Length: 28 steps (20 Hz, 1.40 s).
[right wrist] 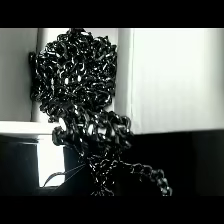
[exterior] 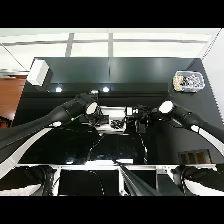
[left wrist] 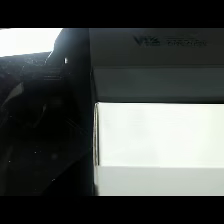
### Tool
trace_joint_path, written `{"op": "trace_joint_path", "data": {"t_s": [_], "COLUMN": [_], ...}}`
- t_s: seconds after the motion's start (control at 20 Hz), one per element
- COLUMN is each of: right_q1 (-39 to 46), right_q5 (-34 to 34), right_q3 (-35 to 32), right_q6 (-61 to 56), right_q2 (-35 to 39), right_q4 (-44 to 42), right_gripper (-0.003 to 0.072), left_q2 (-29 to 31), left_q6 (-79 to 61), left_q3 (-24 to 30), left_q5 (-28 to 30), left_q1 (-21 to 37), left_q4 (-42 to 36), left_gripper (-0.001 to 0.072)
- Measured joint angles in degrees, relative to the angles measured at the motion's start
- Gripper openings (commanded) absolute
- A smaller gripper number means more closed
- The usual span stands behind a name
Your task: Fold the box and place the chain.
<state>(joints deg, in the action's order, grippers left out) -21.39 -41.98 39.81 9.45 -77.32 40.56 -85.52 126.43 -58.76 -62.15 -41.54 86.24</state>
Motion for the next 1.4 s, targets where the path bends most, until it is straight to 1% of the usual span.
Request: {"op": "trace_joint_path", "data": {"t_s": [0.15,0.3,0.45,0.6,0.7,0.8,0.95,1.05,1.1,1.15,1.2,1.3,1.4], "right_q1": [0.1,0.2,0.2,0.2,0.2,0.2,-1.0,-2.6,-3.5,-4.3,-4.9,-5.2,-3.4], "right_q5": [-0.2,-2.9,-7.8,-13.5,-17.2,-19.1,-18.2,-16.6,-16.0,-15.5,-15.1,-15.0,-16.4], "right_q3": [0.0,0.3,1.8,4.9,7.5,9.1,10.2,10.5,10.6,10.7,10.7,10.8,10.9], "right_q6": [-10.9,-23.9,-33.9,-41.7,-45.0,-47.0,-48.6,-49.0,-49.4,-50.0,-50.5,-51.9,-53.5], "right_q2": [3.2,7.9,12.9,16.6,17.9,18.3,17.4,15.2,13.6,11.7,9.9,7.5,7.2], "right_q4": [2.4,6.0,7.6,8.1,6.6,1.9,-5.6,-8.1,-8.7,-8.7,-8.4,-6.0,-1.6], "right_gripper": [0.0018,0.0018,0.0018,0.0018,0.0018,0.0019,0.0019,0.0022,0.0102,0.0365,0.0401,0.04,0.0399], "left_q2": [0.0,0.0,0.0,0.0,0.0,0.0,0.0,0.0,0.0,0.0,0.0,0.0,0.0], "left_q6": [0.0,0.0,0.0,0.0,0.0,0.0,0.0,0.0,0.0,0.0,0.0,0.0,0.0], "left_q3": [0.0,0.0,0.0,0.0,0.0,0.0,0.0,0.0,0.0,0.0,0.0,0.0,0.0], "left_q5": [0.0,0.0,0.0,0.0,0.0,0.0,0.0,0.0,0.0,0.0,0.0,0.0,0.0], "left_q1": [0.0,0.0,0.0,0.0,0.0,0.0,0.0,0.0,0.0,0.0,0.0,0.0,0.0], "left_q4": [0.0,0.0,0.0,0.0,0.0,0.0,0.0,0.0,0.0,0.0,0.0,0.0,0.0], "left_gripper": [0.0032,0.0031,0.0031,0.0031,0.0031,0.0031,0.0031,0.0031,0.0031,0.0031,0.0031,0.0032,0.0031]}}
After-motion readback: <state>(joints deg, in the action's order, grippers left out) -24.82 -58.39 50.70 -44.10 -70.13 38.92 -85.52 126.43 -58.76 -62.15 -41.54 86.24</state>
